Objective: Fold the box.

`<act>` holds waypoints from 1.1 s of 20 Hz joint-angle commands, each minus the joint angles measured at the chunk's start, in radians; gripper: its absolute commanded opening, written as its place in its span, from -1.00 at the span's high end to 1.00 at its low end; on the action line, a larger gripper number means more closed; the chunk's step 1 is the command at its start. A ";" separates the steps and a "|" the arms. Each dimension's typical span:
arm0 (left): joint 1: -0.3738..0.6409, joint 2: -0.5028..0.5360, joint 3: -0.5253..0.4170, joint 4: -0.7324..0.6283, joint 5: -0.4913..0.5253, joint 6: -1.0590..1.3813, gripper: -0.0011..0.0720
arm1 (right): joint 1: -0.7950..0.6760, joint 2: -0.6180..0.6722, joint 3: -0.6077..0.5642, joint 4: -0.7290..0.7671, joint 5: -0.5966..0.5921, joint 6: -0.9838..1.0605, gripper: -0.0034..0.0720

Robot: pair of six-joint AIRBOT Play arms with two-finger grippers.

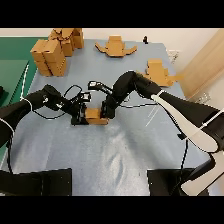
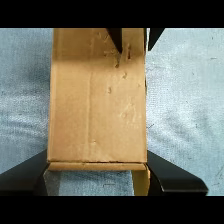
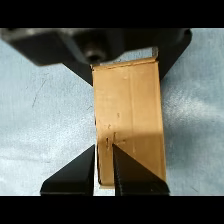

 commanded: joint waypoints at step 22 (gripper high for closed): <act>0.000 -0.001 0.000 0.000 0.002 0.002 0.91 | 0.168 0.111 -0.245 0.101 0.596 0.142 0.91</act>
